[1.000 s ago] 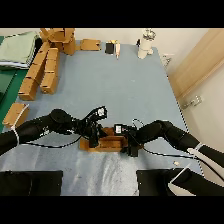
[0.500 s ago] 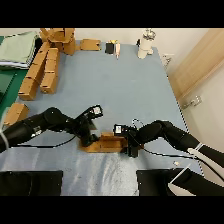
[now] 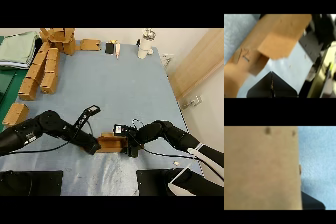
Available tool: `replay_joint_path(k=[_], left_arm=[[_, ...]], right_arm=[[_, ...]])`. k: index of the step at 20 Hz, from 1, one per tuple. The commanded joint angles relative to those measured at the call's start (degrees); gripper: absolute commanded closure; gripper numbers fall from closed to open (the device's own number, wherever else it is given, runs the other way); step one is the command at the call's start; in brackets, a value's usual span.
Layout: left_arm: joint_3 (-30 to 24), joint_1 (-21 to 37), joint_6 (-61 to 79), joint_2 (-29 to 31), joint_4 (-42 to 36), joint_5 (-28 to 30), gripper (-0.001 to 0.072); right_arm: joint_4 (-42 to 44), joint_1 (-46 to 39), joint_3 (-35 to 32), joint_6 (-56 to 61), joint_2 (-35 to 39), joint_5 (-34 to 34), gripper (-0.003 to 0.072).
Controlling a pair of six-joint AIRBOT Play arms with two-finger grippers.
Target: Fold the box.
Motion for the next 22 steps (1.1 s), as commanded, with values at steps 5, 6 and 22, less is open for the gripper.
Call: replay_joint_path(k=[5, 6, 22], left_arm=[[4.17, 3.26, 11.98, -10.88, -24.94, 8.48, 0.0698], [4.81, 3.96, 11.96, -11.47, -24.79, 8.87, 0.0698], [5.35, 6.01, 5.81, -18.71, -12.92, 11.65, 0.0698]], right_arm=[[0.02, 0.0, 0.04, 0.0, -0.04, -0.35, 0.0243], [0.0, 0.0, 0.04, 0.0, -0.04, -0.33, 0.0243], [0.44, 0.0, 0.04, 0.0, -0.04, -0.37, 0.0243]])
